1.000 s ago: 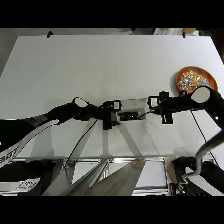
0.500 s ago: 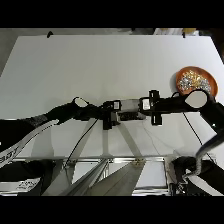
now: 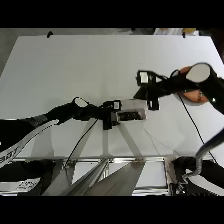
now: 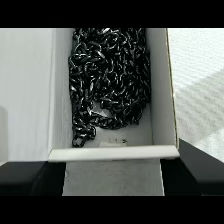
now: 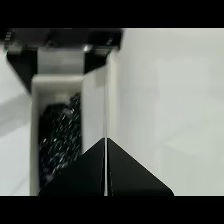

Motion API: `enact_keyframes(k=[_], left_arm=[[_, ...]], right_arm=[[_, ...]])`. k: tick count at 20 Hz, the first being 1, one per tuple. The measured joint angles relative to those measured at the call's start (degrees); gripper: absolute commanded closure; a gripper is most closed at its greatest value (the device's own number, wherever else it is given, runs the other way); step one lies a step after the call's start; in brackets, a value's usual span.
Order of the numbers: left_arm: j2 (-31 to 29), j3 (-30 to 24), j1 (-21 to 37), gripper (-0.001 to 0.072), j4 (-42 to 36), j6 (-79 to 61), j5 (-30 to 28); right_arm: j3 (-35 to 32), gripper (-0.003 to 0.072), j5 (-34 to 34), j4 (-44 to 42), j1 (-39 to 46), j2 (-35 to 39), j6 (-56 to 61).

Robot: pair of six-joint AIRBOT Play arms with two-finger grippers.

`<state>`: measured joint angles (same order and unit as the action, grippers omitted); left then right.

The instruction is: Fold the box and place the chain.

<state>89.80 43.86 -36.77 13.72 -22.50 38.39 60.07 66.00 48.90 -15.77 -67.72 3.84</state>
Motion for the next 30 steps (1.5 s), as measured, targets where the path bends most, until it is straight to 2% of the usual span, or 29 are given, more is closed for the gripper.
enact_keyframes(k=[3, 5, 8, 11, 13, 15, 16, 19, 22, 24, 30], left_arm=[[0.0, 0.0, 0.0, 0.0501, 0.0, 0.0, 0.0], [0.0, 0.0, 0.0, 0.0501, 0.0, 0.0, 0.0], [0.0, 0.0, 0.0, 0.0501, 0.0, 0.0, 0.0], [0.0, 0.0, 0.0, 0.0501, 0.0, 0.0, 0.0], [0.0, 0.0, 0.0, 0.0501, 0.0, 0.0, 0.0], [0.0, 0.0, 0.0, 0.0501, 0.0, 0.0, 0.0], [0.0, 0.0, 0.0, 0.0501, 0.0, 0.0, 0.0], [0.0, 0.0, 0.0, 0.0501, 0.0, 0.0, 0.0], [0.0, 0.0, 0.0, 0.0501, 0.0, 0.0, 0.0], [0.0, 0.0, 0.0, 0.0501, 0.0, 0.0, 0.0], [0.0, 0.0, 0.0, 0.0501, 0.0, 0.0, 0.0]], right_arm=[[5.8, 0.0675, 0.3, -1.7, 0.3, -5.7, 5.5], [7.5, 0.0676, 0.6, 0.1, 0.3, -9.7, 8.9], [8.2, 0.0675, 1.4, 4.9, 0.2, -13.4, 12.6], [6.6, 0.0673, 1.8, 7.3, 0.1, -14.1, 13.5], [3.5, 0.0662, 1.7, 8.1, 0.1, -12.5, 11.6], [-1.0, 0.0519, 1.1, 8.7, 0.1, -9.2, 8.0], [-3.6, 0.0481, 0.0, 8.8, 0.1, -7.1, 6.2], [-10.6, 0.0478, -4.4, 8.6, 0.1, -0.9, 2.9], [-15.3, 0.0385, -6.7, 6.2, 0.1, 3.4, -0.3], [-16.8, 0.0364, -7.6, 4.5, -0.2, 4.9, -1.8], [-18.3, 0.0362, -8.3, 2.6, -3.3, 6.2, -3.7]])
